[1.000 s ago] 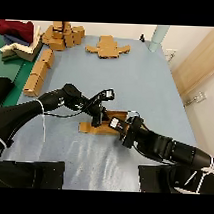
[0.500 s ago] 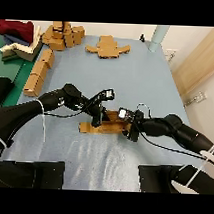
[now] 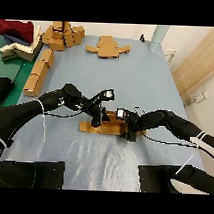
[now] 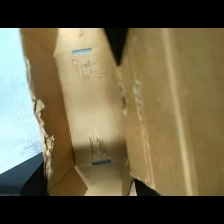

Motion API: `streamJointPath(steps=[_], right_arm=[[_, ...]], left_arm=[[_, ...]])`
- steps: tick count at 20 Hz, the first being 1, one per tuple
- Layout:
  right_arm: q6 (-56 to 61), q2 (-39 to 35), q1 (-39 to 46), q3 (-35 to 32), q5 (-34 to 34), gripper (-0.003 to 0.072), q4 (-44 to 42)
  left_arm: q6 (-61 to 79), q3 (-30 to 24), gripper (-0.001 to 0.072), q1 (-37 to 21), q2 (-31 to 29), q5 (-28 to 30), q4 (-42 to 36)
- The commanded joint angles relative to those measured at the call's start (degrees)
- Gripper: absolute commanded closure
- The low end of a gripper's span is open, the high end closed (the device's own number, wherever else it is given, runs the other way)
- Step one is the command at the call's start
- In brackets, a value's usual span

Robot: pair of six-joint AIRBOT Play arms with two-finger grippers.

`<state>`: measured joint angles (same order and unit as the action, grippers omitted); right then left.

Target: Fold the box.

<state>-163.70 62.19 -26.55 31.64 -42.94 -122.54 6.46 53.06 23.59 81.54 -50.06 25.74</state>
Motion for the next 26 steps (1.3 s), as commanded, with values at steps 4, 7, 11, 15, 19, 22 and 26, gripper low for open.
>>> streamJointPath(steps=[4, 7, 11, 15, 19, 22, 26], right_arm=[[0.4, 0.8, 0.2, 0.2, -2.1, -0.0034, -1.3], [2.4, 0.8, 0.2, 0.2, -2.3, -0.0034, -1.0], [2.3, 0.8, 0.2, 0.2, -3.5, -0.0034, 0.0], [2.3, 1.0, 0.2, 0.2, -1.4, -0.0034, 0.2], [2.3, 1.0, 0.2, 0.2, -1.0, -0.0034, 0.2], [2.3, 1.0, 0.2, 0.2, -1.1, -0.0034, 0.2], [2.3, 1.0, 0.2, 0.2, -1.0, -0.0034, 0.2]], left_arm=[[0.0, 0.0, 0.0696, 0.0, 0.0, 0.1, 0.0], [0.0, 0.0, 0.0695, 0.0, 0.0, 0.1, 0.0], [0.0, 0.0, 0.0696, 0.0, 0.0, 0.1, 0.0], [0.0, 0.0, 0.0696, 0.0, 0.0, 0.1, 0.0], [0.0, 0.0, 0.0696, 0.0, 0.0, 0.1, 0.0], [0.0, 0.0, 0.0696, 0.0, 0.0, 0.1, -0.4], [-5.0, 0.1, 0.0696, 0.0, 0.0, -1.1, 0.9]])
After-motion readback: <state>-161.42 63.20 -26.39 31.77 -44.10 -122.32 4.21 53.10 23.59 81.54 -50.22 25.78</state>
